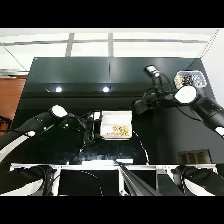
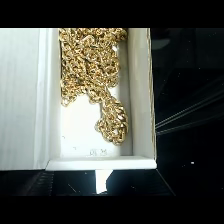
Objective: Fold the box and place the chain.
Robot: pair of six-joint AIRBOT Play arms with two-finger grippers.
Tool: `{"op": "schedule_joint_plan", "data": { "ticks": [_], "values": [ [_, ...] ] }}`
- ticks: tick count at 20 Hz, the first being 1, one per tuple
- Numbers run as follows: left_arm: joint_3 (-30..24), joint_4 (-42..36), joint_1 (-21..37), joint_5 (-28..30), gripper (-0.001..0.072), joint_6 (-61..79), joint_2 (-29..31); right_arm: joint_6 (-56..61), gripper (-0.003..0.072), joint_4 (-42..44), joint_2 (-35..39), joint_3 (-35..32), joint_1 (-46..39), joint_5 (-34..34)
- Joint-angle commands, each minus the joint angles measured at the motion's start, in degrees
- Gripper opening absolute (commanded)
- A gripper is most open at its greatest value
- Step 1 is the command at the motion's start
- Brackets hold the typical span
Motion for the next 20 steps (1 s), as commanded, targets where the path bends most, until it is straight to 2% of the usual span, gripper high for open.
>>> {"op": "schedule_joint_plan", "data": {
  "ticks": [1,3,9,15,20],
  "values": [
    [0.02,0.04,0.02,0.09,0.0351,-0.02,-0.04,-21.7,0.0669,0.0,-1.2,0.07,3.8,1.27],
    [0.02,0.04,0.02,0.09,0.0351,-0.02,-0.04,-26.45,0.0669,-0.04,-0.59,0.46,4.39,5.2],
    [0.02,0.04,0.02,0.09,0.0351,-0.02,-0.04,-25.88,0.0669,0.07,1.51,0.92,4.39,18.62],
    [0.02,0.02,0.02,0.09,0.0351,-0.02,-0.04,-35.74,0.0668,3.8,0.81,-2.32,4.98,17.31],
    [0.02,0.04,0.02,0.09,0.0351,-0.02,-0.04,-38.18,0.0668,4.74,0.13,-4.57,7.76,14.78]
  ]
}}
